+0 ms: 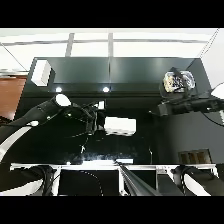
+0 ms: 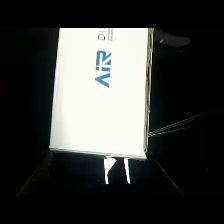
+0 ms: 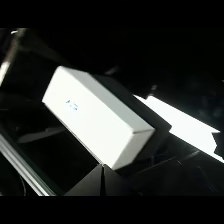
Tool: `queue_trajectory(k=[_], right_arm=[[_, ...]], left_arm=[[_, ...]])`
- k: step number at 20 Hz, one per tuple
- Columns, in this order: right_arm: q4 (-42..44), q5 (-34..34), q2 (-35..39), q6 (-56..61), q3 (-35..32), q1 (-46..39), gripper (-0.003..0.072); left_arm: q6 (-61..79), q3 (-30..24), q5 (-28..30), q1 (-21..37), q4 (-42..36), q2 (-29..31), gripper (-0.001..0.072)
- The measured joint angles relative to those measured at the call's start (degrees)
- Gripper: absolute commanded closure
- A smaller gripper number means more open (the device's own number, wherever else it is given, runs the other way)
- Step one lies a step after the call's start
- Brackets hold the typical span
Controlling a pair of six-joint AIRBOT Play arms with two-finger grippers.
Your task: Fold the box and place the chain.
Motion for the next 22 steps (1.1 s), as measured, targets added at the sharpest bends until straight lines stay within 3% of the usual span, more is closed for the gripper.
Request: queue_trajectory(k=[5,9,16,22], right_arm=[[-4.8,2.6,3.7,2.5,0.2,-3.8,0.0681],[-5.9,0.2,4.3,3.0,0.2,-4.7,0.0681],[-6.4,-2.7,4.6,3.9,0.2,-4.9,0.0681],[-6.4,-3.2,4.6,4.0,0.2,-4.9,0.0681]], left_arm=[[-4.4,0.0,-2.5,0.0,4.0,7.2,-0.0002],[-5.6,0.7,-1.4,-2.8,1.4,9.9,0.0014],[-9.7,7.8,4.1,-12.7,-0.7,0.0,0.0017],[-13.3,11.2,4.7,-14.7,-2.2,-5.4,0.0017]])
